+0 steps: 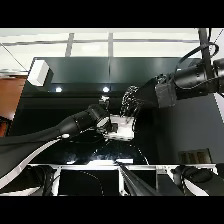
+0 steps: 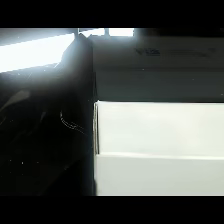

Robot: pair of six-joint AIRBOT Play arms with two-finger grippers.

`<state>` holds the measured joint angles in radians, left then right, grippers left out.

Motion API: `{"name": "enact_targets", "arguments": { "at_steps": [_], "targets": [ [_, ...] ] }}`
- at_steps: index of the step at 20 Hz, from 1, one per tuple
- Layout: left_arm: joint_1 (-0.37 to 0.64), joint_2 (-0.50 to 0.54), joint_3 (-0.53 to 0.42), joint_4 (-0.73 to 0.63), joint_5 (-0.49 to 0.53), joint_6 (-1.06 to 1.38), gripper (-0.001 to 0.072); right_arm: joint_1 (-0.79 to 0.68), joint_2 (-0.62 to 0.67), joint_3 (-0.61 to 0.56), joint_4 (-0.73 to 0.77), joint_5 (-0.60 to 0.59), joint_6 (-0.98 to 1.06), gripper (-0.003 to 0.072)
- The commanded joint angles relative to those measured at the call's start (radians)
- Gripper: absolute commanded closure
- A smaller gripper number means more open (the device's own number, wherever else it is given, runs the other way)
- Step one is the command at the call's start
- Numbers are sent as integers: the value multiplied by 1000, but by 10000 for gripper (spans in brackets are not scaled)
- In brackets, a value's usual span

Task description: Fold the box and place the chain.

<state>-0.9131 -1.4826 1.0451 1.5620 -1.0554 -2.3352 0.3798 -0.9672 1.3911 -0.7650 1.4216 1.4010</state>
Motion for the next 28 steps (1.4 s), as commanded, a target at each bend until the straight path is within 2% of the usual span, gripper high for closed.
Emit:
{"name": "enact_targets", "arguments": {
  "at_steps": [1, 4, 10, 17, 23, 28],
  "targets": [
    [0, 0, 0, 0, 0, 0, 683, 1, 0, 1, 58, -37, 0, 642],
    [0, 0, 0, 0, 1, 0, 682, 1, 0, 1, 92, -74, -4, 642],
    [0, 0, 0, 0, 5, 0, 682, 28, -13, -4, 48, -57, -2, 642],
    [0, 0, 0, 0, 7, 0, 683, 63, -15, -213, -181, -48, 35, 642],
    [0, 0, 0, 0, 7, 0, 682, 66, -15, -272, -227, -11, 40, 642],
    [0, 0, 0, 0, 7, 0, 682, 97, -24, -389, -227, -122, 39, 642]
  ]
}}
